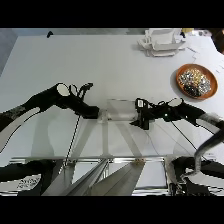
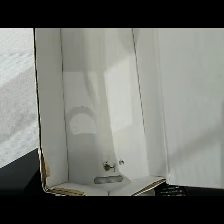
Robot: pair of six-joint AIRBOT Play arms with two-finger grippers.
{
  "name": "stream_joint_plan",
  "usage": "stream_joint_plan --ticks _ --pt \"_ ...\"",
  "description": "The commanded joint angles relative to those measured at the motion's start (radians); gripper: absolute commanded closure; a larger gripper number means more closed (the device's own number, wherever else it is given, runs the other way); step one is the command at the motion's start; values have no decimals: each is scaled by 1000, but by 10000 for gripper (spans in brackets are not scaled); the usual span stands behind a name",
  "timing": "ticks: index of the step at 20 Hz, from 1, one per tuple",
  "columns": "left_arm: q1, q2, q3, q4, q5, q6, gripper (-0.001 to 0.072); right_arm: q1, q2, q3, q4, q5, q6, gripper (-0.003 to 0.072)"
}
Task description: Fold the box and place the chain.
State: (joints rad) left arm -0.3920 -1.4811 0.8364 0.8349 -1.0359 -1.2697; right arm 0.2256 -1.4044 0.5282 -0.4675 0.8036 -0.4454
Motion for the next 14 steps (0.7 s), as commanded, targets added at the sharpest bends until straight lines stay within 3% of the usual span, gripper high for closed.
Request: stream_joint_plan --ticks 1,2,3,4,9,12,14 --pt "-15 24 2 -26 1 13 698 0 0 0 0 0 0 250" --pt "-18 38 2 -34 2 13 654 0 0 0 0 0 0 250" --pt "-21 50 2 -34 2 13 538 0 0 0 0 0 0 250" --pt "-27 61 2 -34 2 13 496 0 0 0 0 0 0 250" --pt "-52 77 2 -55 8 13 495 0 0 0 0 0 0 250" --pt "-74 77 3 -83 26 13 358 0 0 0 0 0 0 250" --pt "-84 77 3 -85 36 13 358 0 0 0 0 0 0 250"
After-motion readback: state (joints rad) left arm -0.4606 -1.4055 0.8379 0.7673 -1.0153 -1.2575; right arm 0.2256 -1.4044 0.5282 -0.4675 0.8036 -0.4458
